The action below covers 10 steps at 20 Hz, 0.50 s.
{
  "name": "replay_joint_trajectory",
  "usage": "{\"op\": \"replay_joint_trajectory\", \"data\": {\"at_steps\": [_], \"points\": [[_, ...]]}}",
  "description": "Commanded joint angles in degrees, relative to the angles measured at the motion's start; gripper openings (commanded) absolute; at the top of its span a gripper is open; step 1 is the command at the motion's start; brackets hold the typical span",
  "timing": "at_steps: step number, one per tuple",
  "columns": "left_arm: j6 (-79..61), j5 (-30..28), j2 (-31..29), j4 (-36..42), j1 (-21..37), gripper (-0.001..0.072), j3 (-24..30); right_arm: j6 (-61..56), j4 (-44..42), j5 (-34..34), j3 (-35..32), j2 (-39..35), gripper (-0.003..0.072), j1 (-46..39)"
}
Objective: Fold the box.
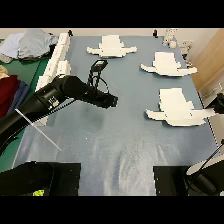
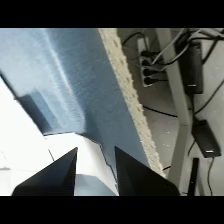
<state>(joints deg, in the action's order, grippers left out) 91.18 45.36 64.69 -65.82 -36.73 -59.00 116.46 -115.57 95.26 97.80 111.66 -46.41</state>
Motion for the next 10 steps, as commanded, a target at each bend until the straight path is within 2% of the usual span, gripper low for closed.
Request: {"op": "replay_joint_trajectory", "data": {"at_steps": [1,3,4,6,10], "points": [[0.5,-0.2,0.0,0.5,0.0,0.0014,0.0,1.7,-5.2,5.3,0.2,1.0,0.0295,0.4],[0.7,-0.2,0.0,1.2,0.0,0.0014,0.0,1.7,-7.1,7.2,0.2,0.5,0.0161,0.9],[1.1,-0.2,0.0,1.6,0.1,0.0014,0.0,1.6,-7.6,8.1,0.1,0.3,0.0152,1.4],[1.1,-0.2,0.0,1.6,0.1,0.0014,0.0,1.6,-8.6,9.6,0.0,0.0,0.0003,3.3],[1.3,1.9,0.0,1.8,1.4,0.0014,0.0,0.5,-11.3,9.4,-4.5,-1.9,0.0000,9.2]]}}
